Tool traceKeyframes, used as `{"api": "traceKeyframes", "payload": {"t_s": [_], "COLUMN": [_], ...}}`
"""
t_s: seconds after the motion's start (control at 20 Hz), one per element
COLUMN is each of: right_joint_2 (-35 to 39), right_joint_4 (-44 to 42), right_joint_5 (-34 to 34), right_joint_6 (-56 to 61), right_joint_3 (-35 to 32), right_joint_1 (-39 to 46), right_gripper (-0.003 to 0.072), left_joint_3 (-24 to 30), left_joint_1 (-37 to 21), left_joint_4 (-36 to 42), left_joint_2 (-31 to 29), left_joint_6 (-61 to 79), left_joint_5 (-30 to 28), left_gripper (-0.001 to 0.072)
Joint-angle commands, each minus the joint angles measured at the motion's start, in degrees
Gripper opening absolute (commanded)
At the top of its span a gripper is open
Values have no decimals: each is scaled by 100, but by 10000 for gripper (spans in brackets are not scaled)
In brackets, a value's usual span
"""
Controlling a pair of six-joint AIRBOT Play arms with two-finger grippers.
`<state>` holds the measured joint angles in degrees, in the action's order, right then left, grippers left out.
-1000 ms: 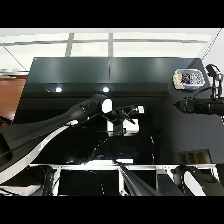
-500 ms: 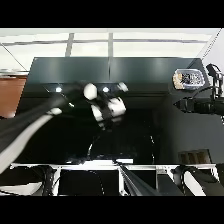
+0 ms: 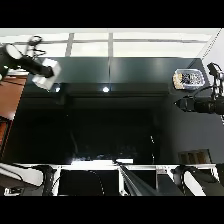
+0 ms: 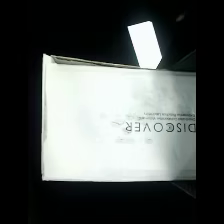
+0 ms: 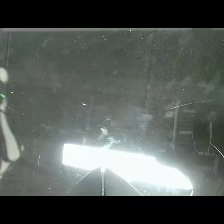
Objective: Fold the box and place the chain.
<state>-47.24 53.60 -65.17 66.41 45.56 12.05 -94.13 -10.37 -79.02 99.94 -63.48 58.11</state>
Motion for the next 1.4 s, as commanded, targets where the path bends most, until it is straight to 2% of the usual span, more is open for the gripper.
{"api": "traceKeyframes", "payload": {"t_s": [0.0,0.15,0.35,0.4,0.45,0.6,0.75,0.8,0.9,0.95,1.0,1.1,1.25,1.35], "right_joint_2": [4,2,2,2,2,2,2,4,7,9,9,98,426,424], "right_joint_4": [-2,-7,11,20,20,22,57,57,61,63,68,-168,-164,-114], "right_joint_5": [48,50,140,168,179,76,122,118,-2,-83,-179,-85,1436,2243], "right_joint_6": [0,0,-2,0,0,-2,-227,-332,-376,-396,-439,-1257,-1589,-1587], "right_joint_3": [0,0,0,0,0,2,68,127,236,238,234,149,-470,-940], "right_joint_1": [2,2,2,4,2,4,7,7,7,7,4,-79,-229,-229], "right_gripper": [16,17,17,17,17,17,16,17,17,17,17,14,14,16], "left_joint_3": [-1462,-2096,-2247,-2245,-2256,-2614,-2656,-2636,-2406,-2052,-1510,164,3230,5071], "left_joint_1": [-894,-1054,-1012,-994,-970,-903,-890,-890,-835,-732,-564,-48,837,1252], "left_joint_4": [20,57,669,688,651,186,22,28,61,66,61,61,39,-2], "left_joint_2": [1032,1746,2256,2280,2264,1873,903,551,-125,-533,-1029,-2398,-4551,-5716], "left_joint_6": [-302,-422,-422,-422,-426,-461,-1051,-1405,-1982,-2041,-1978,-1906,-1908,-1915], "left_joint_5": [278,302,122,83,101,601,804,1025,1742,1908,1825,1023,-680,-1506], "left_gripper": [309,308,316,435,720,714,708,626,28,26,25,25,25,26]}}
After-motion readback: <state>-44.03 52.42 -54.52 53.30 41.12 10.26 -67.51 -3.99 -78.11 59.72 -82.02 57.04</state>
